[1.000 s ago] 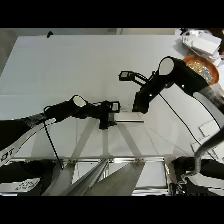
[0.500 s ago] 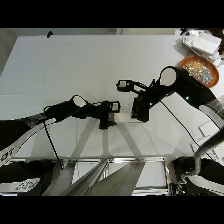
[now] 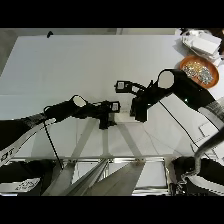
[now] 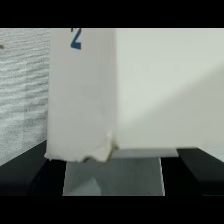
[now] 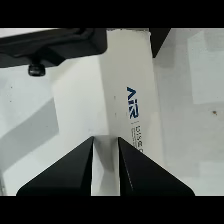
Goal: Fold the box and place the chain.
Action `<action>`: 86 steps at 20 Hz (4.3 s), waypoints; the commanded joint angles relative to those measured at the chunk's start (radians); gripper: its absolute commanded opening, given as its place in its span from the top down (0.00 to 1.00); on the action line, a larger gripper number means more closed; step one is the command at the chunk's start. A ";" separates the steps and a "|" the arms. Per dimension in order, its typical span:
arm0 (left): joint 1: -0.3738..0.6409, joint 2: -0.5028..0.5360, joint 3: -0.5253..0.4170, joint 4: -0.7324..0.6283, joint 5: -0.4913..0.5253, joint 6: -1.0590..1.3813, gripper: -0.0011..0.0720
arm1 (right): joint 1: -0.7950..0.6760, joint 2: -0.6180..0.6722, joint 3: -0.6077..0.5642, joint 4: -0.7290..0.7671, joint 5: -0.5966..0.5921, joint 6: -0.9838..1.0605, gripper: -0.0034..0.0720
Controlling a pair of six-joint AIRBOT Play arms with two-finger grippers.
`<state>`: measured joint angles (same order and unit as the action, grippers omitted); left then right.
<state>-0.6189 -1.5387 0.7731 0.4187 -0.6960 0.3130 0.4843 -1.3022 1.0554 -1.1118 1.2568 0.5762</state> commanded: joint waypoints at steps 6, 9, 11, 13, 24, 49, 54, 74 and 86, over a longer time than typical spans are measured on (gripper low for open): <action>0.000 0.000 0.000 0.000 0.000 0.000 0.80 | 0.001 0.002 -0.005 -0.016 -0.013 0.018 0.86; 0.000 0.001 0.000 0.000 0.000 0.000 0.80 | 0.010 0.002 -0.032 -0.016 -0.016 0.025 0.89; 0.000 0.000 0.000 0.000 0.000 0.000 0.80 | 0.026 0.006 -0.043 -0.013 -0.029 0.022 0.76; 0.000 0.000 0.000 0.000 0.000 0.000 0.80 | 0.041 0.017 -0.043 -0.009 -0.058 0.020 0.49; 0.000 0.000 0.000 0.000 0.000 0.000 0.80 | 0.052 0.038 -0.071 -0.018 -0.157 0.026 0.53; 0.000 0.000 0.000 0.000 0.000 0.000 0.80 | 0.078 0.065 -0.117 -0.044 -0.288 0.042 0.73; 0.000 0.001 0.000 0.000 0.000 0.000 0.80 | 0.078 0.066 -0.117 -0.063 -0.301 0.048 0.73; 0.000 0.000 0.000 0.000 0.000 0.000 0.80 | 0.102 0.098 -0.166 -0.058 -0.297 0.055 0.51; 0.000 0.001 0.000 0.000 0.000 0.000 0.80 | 0.051 0.167 -0.167 0.050 -0.299 0.109 0.92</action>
<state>-0.6189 -1.5387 0.7731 0.4194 -0.6983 0.3141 0.5663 -1.1458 0.8890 -1.1332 0.9585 0.6617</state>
